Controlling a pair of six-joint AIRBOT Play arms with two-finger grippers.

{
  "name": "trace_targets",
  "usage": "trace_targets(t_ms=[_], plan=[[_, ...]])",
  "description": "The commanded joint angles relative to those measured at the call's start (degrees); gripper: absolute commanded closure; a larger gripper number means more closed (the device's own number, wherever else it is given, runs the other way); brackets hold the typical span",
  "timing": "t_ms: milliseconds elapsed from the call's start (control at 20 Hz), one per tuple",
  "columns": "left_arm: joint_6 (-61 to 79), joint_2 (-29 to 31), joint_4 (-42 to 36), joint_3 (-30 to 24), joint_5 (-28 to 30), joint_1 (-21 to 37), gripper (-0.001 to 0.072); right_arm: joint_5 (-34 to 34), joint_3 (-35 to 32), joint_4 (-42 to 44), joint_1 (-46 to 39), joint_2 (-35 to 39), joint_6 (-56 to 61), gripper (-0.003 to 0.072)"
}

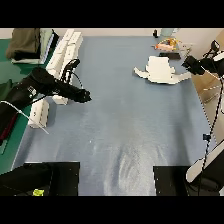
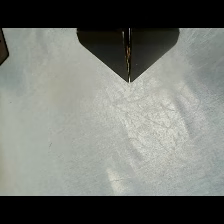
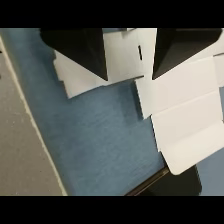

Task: Fold the box.

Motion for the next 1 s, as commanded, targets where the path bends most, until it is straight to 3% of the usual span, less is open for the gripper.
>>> trace_targets(t_ms=[0, 200, 550, 650, 800, 900, 950], plan=[[0.0, 0.0, 0.0, 0.1, 0.0, 0.0, 0.0694, -3.5, 2.6, 0.1, -1.0, -2.4, -1.4, 0.0232], [0.0, 0.0, 0.0, 0.1, 0.0, 0.0, 0.0694, -1.7, 2.6, -6.8, -1.9, -2.4, -0.7, 0.0232], [0.0, 0.0, 0.0, 0.1, 0.0, 0.0, 0.0694, 4.2, 2.6, -6.6, -5.4, -3.3, -0.3, 0.0235], [0.0, 0.0, 0.0, 0.1, 0.0, 0.0, 0.0694, 6.2, 2.6, -4.0, -5.4, -4.6, -2.6, 0.0243], [0.0, 0.0, 0.0, 0.1, 0.0, 0.0, 0.0694, 7.7, 2.6, 6.9, -5.4, -6.5, -8.3, 0.0246], [0.0, 0.0, 0.0, 0.1, 0.0, 0.0, 0.0694, 7.8, 2.6, 9.9, -5.4, -6.9, -10.4, 0.0318], [0.0, 0.0, 0.0, 0.1, 0.0, 0.0, 0.0694, 8.0, 2.6, 10.3, -5.4, -6.9, -11.0, 0.0318]])
